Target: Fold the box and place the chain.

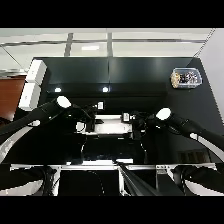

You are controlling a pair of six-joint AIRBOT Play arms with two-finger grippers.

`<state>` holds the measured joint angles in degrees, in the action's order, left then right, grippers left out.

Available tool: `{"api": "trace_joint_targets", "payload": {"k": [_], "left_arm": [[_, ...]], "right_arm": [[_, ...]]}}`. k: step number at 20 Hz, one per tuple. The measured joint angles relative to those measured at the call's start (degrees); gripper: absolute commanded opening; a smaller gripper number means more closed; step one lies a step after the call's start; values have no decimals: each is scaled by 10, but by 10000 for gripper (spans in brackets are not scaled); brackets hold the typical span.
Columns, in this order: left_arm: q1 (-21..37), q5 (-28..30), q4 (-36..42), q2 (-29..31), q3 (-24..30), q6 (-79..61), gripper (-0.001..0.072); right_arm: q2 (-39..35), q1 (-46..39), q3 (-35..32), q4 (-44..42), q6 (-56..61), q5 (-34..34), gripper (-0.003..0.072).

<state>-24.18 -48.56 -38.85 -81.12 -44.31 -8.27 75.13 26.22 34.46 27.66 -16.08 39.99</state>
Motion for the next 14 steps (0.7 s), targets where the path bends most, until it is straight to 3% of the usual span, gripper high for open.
{"api": "trace_joint_targets", "payload": {"k": [14], "left_arm": [[0, 0, 0, 0, 0, -1, 26]], "right_arm": [[6, 14, 5, 42, 45, -16, 710]]}}
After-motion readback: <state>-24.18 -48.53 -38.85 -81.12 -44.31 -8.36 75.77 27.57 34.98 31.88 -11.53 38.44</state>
